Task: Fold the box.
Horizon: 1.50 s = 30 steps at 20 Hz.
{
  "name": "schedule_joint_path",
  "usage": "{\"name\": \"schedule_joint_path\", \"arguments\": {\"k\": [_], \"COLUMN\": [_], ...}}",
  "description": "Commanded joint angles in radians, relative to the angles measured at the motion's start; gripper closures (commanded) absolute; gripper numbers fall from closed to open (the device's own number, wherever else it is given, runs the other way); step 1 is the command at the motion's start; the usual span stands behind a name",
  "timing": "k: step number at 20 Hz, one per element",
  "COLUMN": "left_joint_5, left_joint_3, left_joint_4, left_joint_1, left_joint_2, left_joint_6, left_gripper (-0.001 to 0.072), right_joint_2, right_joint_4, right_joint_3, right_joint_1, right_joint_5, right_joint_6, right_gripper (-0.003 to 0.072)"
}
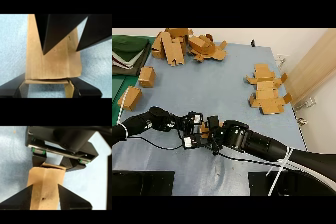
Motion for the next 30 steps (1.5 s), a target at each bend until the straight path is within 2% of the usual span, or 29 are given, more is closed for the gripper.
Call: {"name": "schedule_joint_path", "arguments": {"k": [1, 7, 9, 12, 14, 16, 17, 22, 23, 24, 27, 30], "left_joint_5": [0.0, 0.0, 0.0, 0.0, 0.001, 0.001, 0.001, 0.0, 0.001, 0.001, 0.001, 0.001], "left_joint_3": [0.001, 0.001, 0.001, 0.001, 0.001, 0.001, 0.001, 0.001, 0.001, 0.001, 0.001, 0.001], "left_joint_4": [0.0, 0.0, 0.0, 0.001, 0.0, 0.001, 0.001, 0.0, 0.001, 0.001, 0.001, 0.001], "left_joint_1": [0.0, 0.0, 0.0, 0.0, 0.0, 0.0, 0.0, 0.0, 0.0, 0.0, 0.0, 0.0], "left_joint_2": [0.0, 0.0, 0.0, 0.0, 0.0, 0.0, 0.0, 0.0, 0.0, 0.0, 0.0, 0.0], "left_joint_6": [0.0, 0.0, 0.0, 0.0, 0.0, 0.0, 0.0, 0.0, 0.0, 0.0, 0.0, 0.0], "left_gripper": [0.0328, 0.0328, 0.0328, 0.0328, 0.0328, 0.0328, 0.0328, 0.0328, 0.0328, 0.0328, 0.0328, 0.0328], "right_joint_2": [-0.009, -0.008, -0.005, 0.016, 0.021, 0.019, 0.017, -0.005, -0.002, 0.002, 0.001, 0.0], "right_joint_4": [-0.048, -0.18, -0.167, -0.131, -0.132, -0.132, -0.132, -0.114, -0.096, -0.066, 0.042, -0.007], "right_joint_3": [0.001, 0.031, 0.073, 0.105, 0.104, 0.102, 0.102, 0.103, 0.103, 0.103, 0.095, 0.078], "right_joint_1": [0.0, 0.0, 0.002, 0.016, 0.016, 0.016, 0.016, 0.029, 0.043, 0.055, 0.061, 0.056], "right_joint_5": [-0.008, -0.007, 0.053, 0.205, 0.243, 0.217, 0.195, 0.132, 0.14, 0.16, 0.215, 0.164], "right_joint_6": [0.006, 0.124, 0.164, 0.173, 0.229, 0.242, 0.246, 0.249, 0.249, 0.249, 0.268, 0.292], "right_gripper": [0.0199, 0.02, 0.02, 0.02, 0.02, 0.0209, 0.0237, 0.0239, 0.0219, 0.0156, 0.0131, 0.0132]}}
